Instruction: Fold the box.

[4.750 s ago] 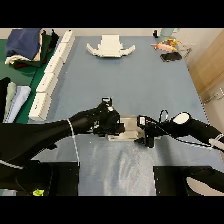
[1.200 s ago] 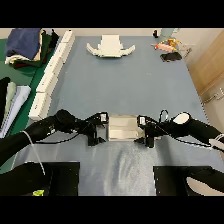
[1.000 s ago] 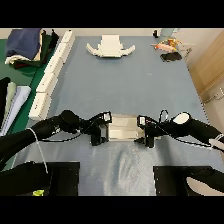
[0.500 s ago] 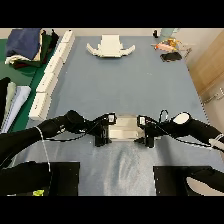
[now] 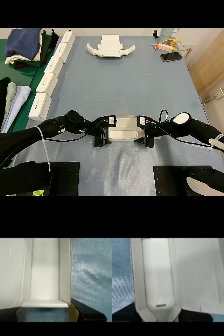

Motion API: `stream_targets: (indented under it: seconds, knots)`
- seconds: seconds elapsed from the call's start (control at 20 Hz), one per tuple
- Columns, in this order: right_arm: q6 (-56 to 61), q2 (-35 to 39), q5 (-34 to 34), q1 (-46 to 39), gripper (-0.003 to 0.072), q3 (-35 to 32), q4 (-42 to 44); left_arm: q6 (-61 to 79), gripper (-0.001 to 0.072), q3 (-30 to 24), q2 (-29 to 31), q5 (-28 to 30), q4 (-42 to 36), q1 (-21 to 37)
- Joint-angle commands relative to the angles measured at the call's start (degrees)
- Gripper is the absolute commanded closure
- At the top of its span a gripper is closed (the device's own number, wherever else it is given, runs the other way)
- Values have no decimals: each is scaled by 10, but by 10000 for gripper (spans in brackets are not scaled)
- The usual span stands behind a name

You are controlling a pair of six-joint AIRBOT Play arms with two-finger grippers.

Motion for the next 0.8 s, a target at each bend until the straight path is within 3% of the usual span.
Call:
stream_targets:
  seconds: [0.0, 0.2, 0.3, 0.75]
  knots:
    - [1, 0, 0, 0, 167, 0, 0, 4, -11, 2, -2, -1, -6, 0]
    - [1, 0, 0, 0, 167, 0, 0, 1, -11, 2, -2, 6, -9, -7]
    - [1, 0, 0, 0, 167, 0, 0, -1, 111, 2, -2, 14, -12, -12]
    - [1, 0, 0, 0, 167, 0, 0, -2, 111, 2, -2, 14, -7, -14]
